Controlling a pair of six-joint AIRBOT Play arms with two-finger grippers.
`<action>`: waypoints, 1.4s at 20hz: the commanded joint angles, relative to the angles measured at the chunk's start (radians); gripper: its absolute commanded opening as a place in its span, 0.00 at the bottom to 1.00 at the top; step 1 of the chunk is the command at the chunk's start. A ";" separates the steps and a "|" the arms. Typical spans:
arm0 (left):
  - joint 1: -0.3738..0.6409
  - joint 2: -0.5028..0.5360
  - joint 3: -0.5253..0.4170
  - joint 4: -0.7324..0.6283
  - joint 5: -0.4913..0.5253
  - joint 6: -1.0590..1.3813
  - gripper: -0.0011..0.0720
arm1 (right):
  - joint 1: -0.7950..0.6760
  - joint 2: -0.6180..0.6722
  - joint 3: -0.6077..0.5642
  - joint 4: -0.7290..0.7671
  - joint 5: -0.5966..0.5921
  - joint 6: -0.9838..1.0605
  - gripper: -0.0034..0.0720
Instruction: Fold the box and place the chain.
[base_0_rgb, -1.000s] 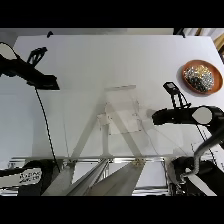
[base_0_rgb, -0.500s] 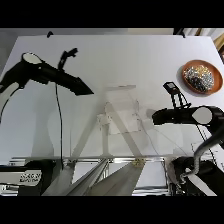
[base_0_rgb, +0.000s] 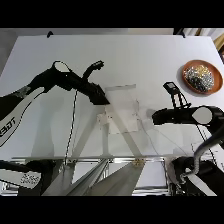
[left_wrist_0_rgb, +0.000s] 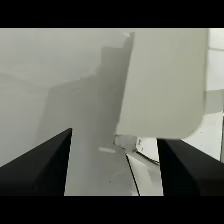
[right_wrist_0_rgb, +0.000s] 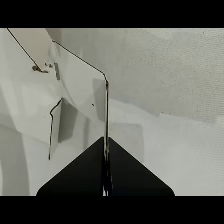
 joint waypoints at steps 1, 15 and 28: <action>-0.023 -0.040 -0.002 -0.008 0.005 0.007 0.80 | 0.001 0.001 0.000 0.005 0.000 0.000 0.06; -0.053 -0.064 -0.003 0.010 0.048 0.073 0.02 | 0.001 0.001 0.000 0.018 0.000 0.000 0.06; -0.073 0.095 -0.003 0.066 -0.060 0.099 0.02 | 0.001 0.133 0.071 0.079 0.128 0.014 0.49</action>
